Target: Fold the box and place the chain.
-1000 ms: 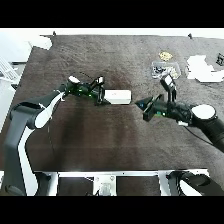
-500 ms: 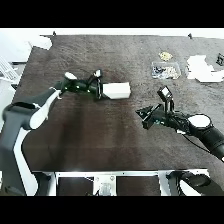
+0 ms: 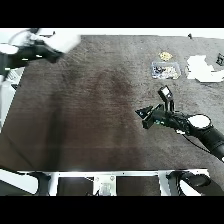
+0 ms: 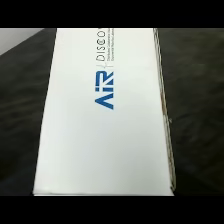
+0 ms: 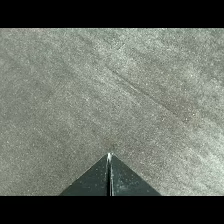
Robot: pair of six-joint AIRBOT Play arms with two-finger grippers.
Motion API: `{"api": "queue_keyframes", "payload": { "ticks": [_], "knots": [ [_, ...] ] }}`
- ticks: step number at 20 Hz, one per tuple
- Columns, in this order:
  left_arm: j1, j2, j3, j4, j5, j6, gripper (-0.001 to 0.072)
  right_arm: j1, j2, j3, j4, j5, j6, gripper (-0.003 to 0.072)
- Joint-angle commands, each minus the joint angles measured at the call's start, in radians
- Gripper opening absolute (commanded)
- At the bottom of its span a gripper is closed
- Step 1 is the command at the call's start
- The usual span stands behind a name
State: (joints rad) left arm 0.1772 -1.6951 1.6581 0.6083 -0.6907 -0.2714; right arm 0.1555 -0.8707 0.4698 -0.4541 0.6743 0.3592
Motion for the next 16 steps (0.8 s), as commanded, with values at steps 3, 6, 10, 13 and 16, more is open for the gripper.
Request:
{"api": "queue_keyframes", "payload": {
  "ticks": [3, 6, 10, 13, 16],
  "knots": [
    [0.266, -0.018, -0.043, 0.066, 0.130, -0.323, 0.0020, -0.001, -0.007, 0.000, 0.002, -0.035, 0.016, 0.0011],
    [0.281, -0.083, -0.081, 0.067, 0.176, -0.277, 0.0019, -0.001, -0.011, 0.000, 0.003, -0.054, 0.016, 0.0011],
    [0.281, -0.171, -0.082, 0.056, 0.236, -0.235, 0.0020, -0.001, -0.011, 0.000, 0.009, -0.065, 0.016, 0.0011],
    [0.281, -0.216, -0.082, 0.030, 0.221, -0.163, 0.0020, -0.001, -0.011, 0.000, 0.011, -0.066, 0.016, 0.0011],
    [0.281, -0.251, -0.081, 0.011, 0.239, -0.164, 0.0021, -0.001, -0.011, 0.000, 0.055, -0.084, 0.016, 0.0011]
  ]
}}
